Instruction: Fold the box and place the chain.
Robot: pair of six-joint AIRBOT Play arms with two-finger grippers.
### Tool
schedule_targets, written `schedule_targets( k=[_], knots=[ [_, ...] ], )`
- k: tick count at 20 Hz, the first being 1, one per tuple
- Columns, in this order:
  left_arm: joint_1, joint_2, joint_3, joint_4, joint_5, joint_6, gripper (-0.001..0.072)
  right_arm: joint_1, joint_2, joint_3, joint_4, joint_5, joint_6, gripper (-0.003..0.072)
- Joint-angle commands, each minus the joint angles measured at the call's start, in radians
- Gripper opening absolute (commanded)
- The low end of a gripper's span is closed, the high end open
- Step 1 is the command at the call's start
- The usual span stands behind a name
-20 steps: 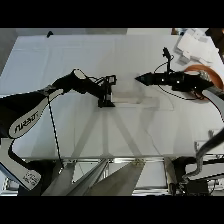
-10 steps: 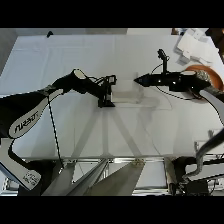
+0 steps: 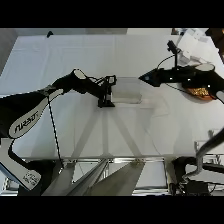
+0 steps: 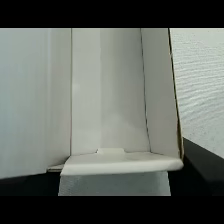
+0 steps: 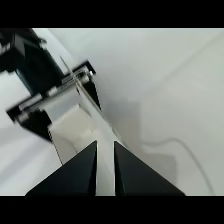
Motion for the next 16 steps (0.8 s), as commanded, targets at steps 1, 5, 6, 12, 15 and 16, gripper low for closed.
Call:
schedule_targets(
  k=[1, 5, 6, 12, 15, 16],
  knots=[
    [0.000, 0.000, -0.001, -0.002, 0.000, -0.002, 0.0278, -0.018, 0.079, 0.001, -0.358, 0.011, 0.001, 0.0189],
    [0.000, 0.000, -0.001, -0.002, 0.000, -0.002, 0.0278, 0.031, 0.076, 0.001, -0.594, -0.015, -0.123, 0.0351],
    [0.000, 0.000, -0.001, -0.002, 0.000, -0.002, 0.0278, 0.049, 0.072, 0.001, -0.599, -0.013, -0.186, 0.0351],
    [0.000, 0.000, -0.001, -0.002, 0.000, -0.002, 0.0278, 0.137, 0.001, 0.000, -0.597, -0.016, -0.270, 0.0345],
    [0.000, 0.000, -0.001, -0.001, 0.000, -0.002, 0.0278, 0.160, -0.026, 0.000, -0.595, -0.032, -0.271, 0.0344],
    [0.000, 0.000, -0.001, -0.002, 0.000, -0.002, 0.0278, 0.165, -0.030, 0.000, -0.594, -0.055, -0.271, 0.0344]
  ],
)
